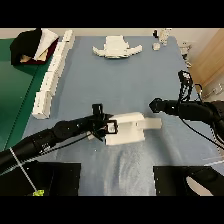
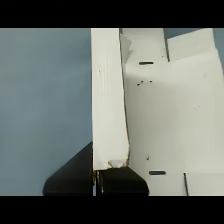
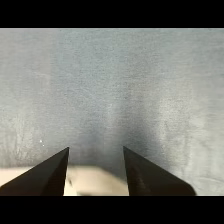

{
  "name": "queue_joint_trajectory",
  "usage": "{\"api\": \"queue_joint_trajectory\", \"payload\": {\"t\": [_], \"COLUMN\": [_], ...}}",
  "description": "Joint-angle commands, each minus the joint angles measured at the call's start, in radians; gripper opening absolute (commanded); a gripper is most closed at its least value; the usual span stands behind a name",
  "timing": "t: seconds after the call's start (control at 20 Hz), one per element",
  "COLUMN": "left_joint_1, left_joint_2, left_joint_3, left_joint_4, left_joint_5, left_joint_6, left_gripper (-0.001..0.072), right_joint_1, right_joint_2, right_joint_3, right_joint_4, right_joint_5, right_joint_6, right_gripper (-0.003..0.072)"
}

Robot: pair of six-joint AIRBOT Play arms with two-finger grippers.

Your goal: Fold the box.

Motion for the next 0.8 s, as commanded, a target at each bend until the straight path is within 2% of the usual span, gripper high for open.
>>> {"api": "queue_joint_trajectory", "payload": {"t": [0.0,0.2,0.3,0.5,0.75], "left_joint_1": [0.086,0.107,0.106,0.106,0.115], "left_joint_2": [-0.010,-0.021,-0.064,-0.156,-0.161], "left_joint_3": [0.053,0.054,0.052,0.052,0.054], "left_joint_4": [0.034,0.027,0.027,0.003,0.000], "left_joint_5": [-0.034,-0.263,-0.323,-0.299,-0.287], "left_joint_6": [-0.005,-0.104,-0.120,-0.106,-0.105], "left_gripper": [0.0013,0.0013,0.0013,0.0010,0.0012], "right_joint_1": [0.000,0.000,0.000,0.000,0.000], "right_joint_2": [-0.001,-0.001,-0.001,-0.001,-0.001], "right_joint_3": [0.000,0.000,0.000,0.000,0.000], "right_joint_4": [0.001,0.000,0.000,-0.002,-0.002], "right_joint_5": [0.003,0.004,0.005,0.004,0.004], "right_joint_6": [0.001,0.015,0.015,0.015,0.016], "right_gripper": [0.0526,0.0526,0.0526,0.0526,0.0526]}}
